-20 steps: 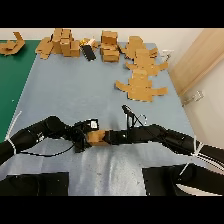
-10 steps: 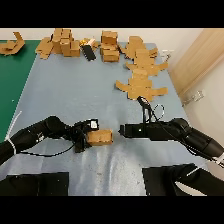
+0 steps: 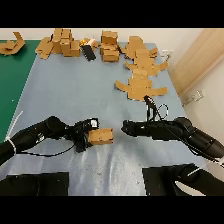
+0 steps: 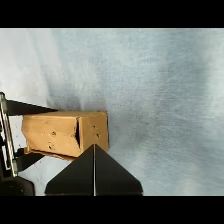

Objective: Fold the box.

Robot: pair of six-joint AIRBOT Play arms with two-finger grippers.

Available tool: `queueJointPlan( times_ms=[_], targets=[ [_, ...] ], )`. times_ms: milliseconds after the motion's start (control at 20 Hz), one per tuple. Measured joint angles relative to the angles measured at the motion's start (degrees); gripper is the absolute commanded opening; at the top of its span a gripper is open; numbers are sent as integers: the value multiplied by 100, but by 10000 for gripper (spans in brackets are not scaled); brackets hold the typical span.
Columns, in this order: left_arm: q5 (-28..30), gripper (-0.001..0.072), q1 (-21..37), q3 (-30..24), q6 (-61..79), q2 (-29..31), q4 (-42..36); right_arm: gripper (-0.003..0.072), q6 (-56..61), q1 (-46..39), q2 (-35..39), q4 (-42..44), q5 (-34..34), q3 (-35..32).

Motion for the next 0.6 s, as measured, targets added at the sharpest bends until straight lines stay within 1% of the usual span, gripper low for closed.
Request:
queueJointPlan(
  times_ms=[150,250,300,400,450,600],
  targets=[
    [216,361,24,76,-323,13,-42,2,151,0,2,-11,127,0],
    [518,362,199,260,-951,83,111,3,212,0,2,-26,181,0],
    [577,362,354,387,-1349,98,262,2,247,0,2,-46,197,0],
    [894,362,896,807,-2304,28,774,2,297,-9,2,-94,227,-2],
    [944,362,1259,1086,-2761,-92,1027,2,313,-17,2,-125,275,0],
    [1036,361,2413,2173,-3659,-765,1480,3,354,-42,4,-179,354,0]
  ],
)
